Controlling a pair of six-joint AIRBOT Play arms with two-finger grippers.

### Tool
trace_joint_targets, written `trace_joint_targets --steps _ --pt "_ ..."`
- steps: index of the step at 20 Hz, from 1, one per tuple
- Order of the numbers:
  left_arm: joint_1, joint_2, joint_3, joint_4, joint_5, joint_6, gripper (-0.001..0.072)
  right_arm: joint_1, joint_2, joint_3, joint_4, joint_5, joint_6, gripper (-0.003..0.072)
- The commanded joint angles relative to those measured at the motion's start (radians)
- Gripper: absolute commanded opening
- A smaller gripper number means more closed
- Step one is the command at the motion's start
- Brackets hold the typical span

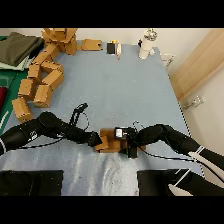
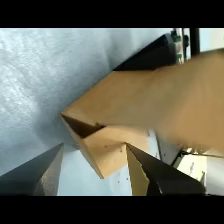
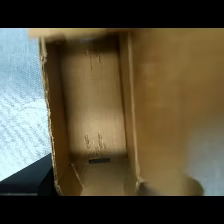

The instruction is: Fold the box.

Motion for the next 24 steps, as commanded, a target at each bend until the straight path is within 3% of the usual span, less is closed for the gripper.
trace_joint_targets --steps 1,6,10,18,24 --pt "0.039 0.001 0.001 0.077 -0.02 -0.068 0.0609 0.0 0.001 0.0 0.0 0.0 -0.001 0.0506" --pt "0.018 0.0 0.001 0.027 -0.029 -0.034 0.0609 0.0 0.001 0.0 0.0 0.001 -0.001 0.0507" --pt "-0.054 0.0 0.003 0.031 0.024 -0.044 0.0609 0.0 0.001 0.0 0.0 0.0 -0.001 0.0507" --pt "-0.291 0.0 0.105 0.571 0.12 -0.755 0.0598 0.0 0.001 0.0 0.0 0.0 -0.001 0.0506" --pt "-0.436 -0.036 0.237 0.906 0.016 -1.178 0.0589 0.0 0.001 0.0 0.0 0.0 -0.001 0.0507"
